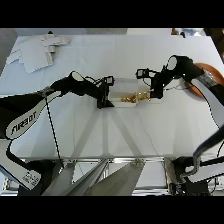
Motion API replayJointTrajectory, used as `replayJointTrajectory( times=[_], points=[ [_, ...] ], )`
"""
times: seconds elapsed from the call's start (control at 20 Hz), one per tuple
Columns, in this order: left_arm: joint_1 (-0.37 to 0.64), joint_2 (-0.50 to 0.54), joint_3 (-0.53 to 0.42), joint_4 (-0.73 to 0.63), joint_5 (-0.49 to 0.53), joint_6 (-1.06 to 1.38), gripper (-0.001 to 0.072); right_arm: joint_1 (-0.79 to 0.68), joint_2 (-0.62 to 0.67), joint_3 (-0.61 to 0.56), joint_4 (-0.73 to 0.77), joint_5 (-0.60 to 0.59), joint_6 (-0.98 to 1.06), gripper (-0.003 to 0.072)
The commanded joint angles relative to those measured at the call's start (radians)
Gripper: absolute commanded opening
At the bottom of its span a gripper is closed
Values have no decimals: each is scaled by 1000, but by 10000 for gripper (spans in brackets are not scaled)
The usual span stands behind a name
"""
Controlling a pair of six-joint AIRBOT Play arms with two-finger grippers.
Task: Fold the box and place the chain.
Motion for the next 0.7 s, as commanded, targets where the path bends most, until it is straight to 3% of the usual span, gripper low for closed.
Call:
replayJointTrajectory(
  times=[0.0,0.3,0.4,0.55,0.65],
  points=[
    [0,0,0,0,0,0,277,0,-16,0,2,-90,-7,557],
    [0,0,0,0,0,0,277,7,-58,0,6,-8,-5,553],
    [0,0,0,0,0,0,277,21,-69,0,8,-16,-3,505],
    [0,0,0,0,0,0,277,31,-69,0,7,11,3,29],
    [0,0,0,0,0,0,277,31,-61,0,-12,45,6,14]
  ],
)
